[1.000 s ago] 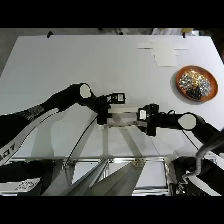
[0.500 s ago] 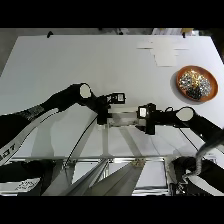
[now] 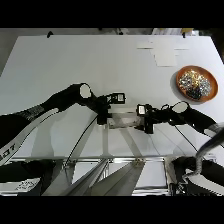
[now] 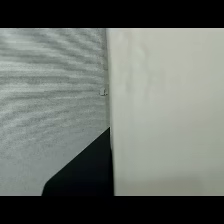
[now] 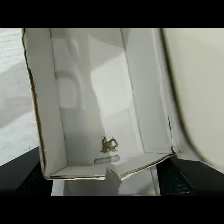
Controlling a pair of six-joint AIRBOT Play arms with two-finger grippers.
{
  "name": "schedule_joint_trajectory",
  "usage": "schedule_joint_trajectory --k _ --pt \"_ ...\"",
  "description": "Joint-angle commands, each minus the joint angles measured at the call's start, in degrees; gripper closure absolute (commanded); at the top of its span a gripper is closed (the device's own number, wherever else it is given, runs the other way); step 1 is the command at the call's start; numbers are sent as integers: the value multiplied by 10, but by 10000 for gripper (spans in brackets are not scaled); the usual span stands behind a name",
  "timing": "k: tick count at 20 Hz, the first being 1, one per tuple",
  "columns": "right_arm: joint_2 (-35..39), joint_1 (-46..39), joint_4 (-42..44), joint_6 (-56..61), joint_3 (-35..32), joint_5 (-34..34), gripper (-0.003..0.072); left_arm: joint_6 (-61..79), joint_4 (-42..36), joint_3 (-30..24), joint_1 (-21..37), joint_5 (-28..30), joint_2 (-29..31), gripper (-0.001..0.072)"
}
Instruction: Fold the box and place the chain.
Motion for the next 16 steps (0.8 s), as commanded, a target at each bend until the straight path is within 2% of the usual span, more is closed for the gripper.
schedule_joint_trajectory --k 1,11,13,15,16 --pt "-23 -5 21 -38 3 11 77 0 0 0 0 1 0 699" --pt "-42 -5 45 -62 8 12 103 0 0 0 0 0 0 699" --pt "-47 -5 45 -62 8 12 157 0 0 0 0 0 0 699" --pt "-53 -5 45 -62 8 12 163 0 0 0 0 0 0 699" --pt "-55 -5 45 -62 8 12 207 0 0 0 0 0 0 699"
